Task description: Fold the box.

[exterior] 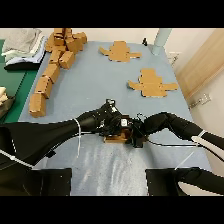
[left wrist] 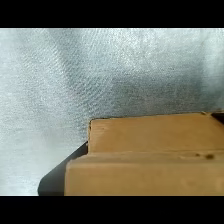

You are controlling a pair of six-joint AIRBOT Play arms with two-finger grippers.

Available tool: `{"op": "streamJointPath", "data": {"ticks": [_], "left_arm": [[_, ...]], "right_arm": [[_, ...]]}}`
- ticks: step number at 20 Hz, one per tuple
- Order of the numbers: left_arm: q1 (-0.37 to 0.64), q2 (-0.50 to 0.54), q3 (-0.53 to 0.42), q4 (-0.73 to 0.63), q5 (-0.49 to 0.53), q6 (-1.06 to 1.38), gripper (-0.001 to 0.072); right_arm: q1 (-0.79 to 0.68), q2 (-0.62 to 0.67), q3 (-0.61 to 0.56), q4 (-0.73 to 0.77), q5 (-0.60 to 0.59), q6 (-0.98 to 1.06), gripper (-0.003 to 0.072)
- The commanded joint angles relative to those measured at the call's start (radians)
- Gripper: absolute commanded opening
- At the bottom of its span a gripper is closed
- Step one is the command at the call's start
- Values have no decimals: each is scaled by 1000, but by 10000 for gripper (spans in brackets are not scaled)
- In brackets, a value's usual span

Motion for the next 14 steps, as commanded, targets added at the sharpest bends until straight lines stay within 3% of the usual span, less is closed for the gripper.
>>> {"op": "streamJointPath", "data": {"ticks": [1,2,3,13,14], "left_arm": [[-3,0,1,-7,8,0,49],[-3,0,3,-8,7,-2,354],[-3,0,9,-8,2,-2,471],[-1,-26,30,23,-34,-3,471],[-1,-33,30,23,-35,-4,344]], "right_arm": [[0,0,1,1,1,-1,503],[0,0,1,1,1,-1,504],[0,0,1,1,1,-1,503],[0,0,1,1,1,-1,503],[0,0,1,1,1,-1,504]]}}
